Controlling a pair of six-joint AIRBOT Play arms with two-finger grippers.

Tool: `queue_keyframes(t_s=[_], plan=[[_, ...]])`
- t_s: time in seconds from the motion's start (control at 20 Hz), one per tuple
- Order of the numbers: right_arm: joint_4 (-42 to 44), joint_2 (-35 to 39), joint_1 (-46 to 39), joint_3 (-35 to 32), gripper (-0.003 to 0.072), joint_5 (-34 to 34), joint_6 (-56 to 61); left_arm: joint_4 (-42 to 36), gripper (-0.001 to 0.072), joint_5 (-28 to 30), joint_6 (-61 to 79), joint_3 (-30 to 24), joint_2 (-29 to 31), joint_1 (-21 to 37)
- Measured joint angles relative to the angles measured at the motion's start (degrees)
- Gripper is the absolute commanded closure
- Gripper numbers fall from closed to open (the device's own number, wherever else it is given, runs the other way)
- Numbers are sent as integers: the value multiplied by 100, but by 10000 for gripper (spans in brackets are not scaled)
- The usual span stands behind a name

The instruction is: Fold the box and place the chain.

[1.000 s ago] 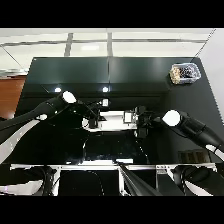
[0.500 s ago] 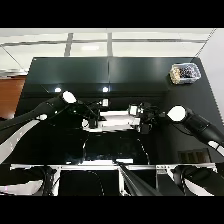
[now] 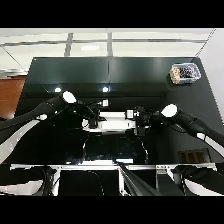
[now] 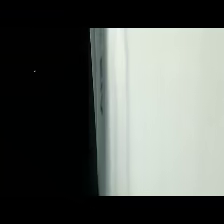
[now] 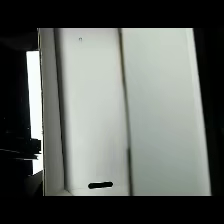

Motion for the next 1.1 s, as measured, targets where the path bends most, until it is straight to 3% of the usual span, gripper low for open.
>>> queue_keyframes(t_s=[1.1], plan=[[208, -404, -201, 0, -15, 151, -225, -7, 681, 15, -13, -2, 0, 0]])
